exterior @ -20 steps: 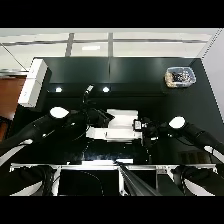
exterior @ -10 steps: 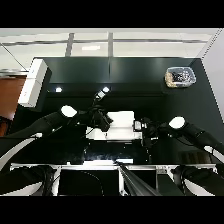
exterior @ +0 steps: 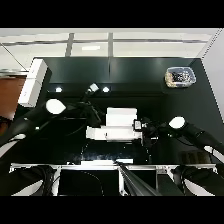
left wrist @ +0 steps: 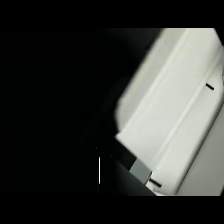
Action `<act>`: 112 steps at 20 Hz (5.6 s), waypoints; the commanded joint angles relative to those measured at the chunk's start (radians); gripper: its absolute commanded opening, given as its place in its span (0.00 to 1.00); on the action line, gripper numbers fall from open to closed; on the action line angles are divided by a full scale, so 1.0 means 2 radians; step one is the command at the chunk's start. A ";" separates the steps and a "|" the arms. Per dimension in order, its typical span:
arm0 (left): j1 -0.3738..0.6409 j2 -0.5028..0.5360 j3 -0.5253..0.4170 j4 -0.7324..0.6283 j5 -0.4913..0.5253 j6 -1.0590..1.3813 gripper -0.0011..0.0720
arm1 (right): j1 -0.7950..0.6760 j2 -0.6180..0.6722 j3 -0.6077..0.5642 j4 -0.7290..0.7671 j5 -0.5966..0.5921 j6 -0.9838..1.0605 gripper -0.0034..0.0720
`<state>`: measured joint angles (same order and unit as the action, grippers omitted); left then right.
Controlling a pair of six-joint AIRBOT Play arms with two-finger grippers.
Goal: Fold the box and place the chain.
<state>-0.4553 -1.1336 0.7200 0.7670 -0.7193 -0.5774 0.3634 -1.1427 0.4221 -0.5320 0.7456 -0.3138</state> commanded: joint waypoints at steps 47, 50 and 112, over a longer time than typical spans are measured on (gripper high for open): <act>-0.121 0.006 -0.114 0.015 0.135 0.084 0.56 | 0.000 0.000 0.000 0.000 0.001 0.000 0.74; -0.121 0.006 -0.111 0.014 0.133 0.083 0.56 | 0.000 0.000 0.000 0.000 0.001 0.001 0.74; 0.278 0.069 -0.128 -0.027 -0.150 -0.362 0.05 | 0.000 0.000 0.000 0.000 0.001 0.002 0.74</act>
<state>-0.0242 -1.0039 0.5053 0.6857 -0.8932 -1.0592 0.3634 -1.1427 0.4221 -0.5327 0.7475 -0.3111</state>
